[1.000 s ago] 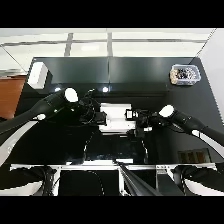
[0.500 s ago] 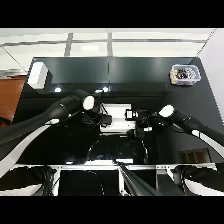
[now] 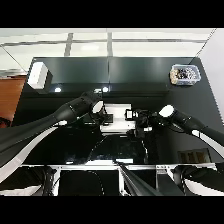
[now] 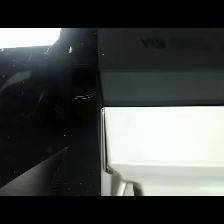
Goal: Fold the box and place the chain.
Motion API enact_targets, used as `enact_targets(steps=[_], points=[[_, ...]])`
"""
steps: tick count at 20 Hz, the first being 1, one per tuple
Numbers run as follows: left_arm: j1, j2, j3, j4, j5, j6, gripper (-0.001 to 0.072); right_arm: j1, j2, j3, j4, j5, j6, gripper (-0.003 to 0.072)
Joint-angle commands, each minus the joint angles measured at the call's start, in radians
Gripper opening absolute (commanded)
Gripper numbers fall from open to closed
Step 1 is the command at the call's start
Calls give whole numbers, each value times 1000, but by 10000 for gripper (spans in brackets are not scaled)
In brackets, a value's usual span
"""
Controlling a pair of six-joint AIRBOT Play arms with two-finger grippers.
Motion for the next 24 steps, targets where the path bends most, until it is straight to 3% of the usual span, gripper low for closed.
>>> enact_targets(steps=[1, 2, 8, 9, 10, 13, 15, 19, 21, 23, 24], points=[[-14, -1, 2, 6, 3, -51, 439, 1, 0, 0, 0, 1, 0, 236], [-17, -3, 2, 5, 3, -50, 389, 1, 0, 0, 0, 1, 0, 236], [-19, -37, 2, -29, 5, -37, 386, 1, 0, 0, 0, 1, 0, 235], [-17, -37, 3, -30, 5, -30, 362, 1, 0, 0, 0, 1, 0, 236], [-16, -37, 3, -31, 5, -17, 290, 1, 0, 0, 0, 1, 0, 236], [-16, -37, 3, -31, 3, 6, 233, 1, 0, 0, 0, 1, 0, 236], [-16, -37, 3, -31, 7, 6, 23, 1, 0, 0, 0, 1, 0, 236], [-16, -37, 3, -43, 29, 6, 24, 1, 0, 0, 0, 1, 0, 236], [-16, -37, 3, -45, 30, 6, 59, 1, 0, 0, 0, 1, 0, 236], [-15, -37, 3, -45, 29, 13, 421, 1, 0, 0, 0, 1, 0, 236], [-15, -36, 3, -44, 26, 13, 521, 1, 0, 0, 0, 1, 0, 236]])
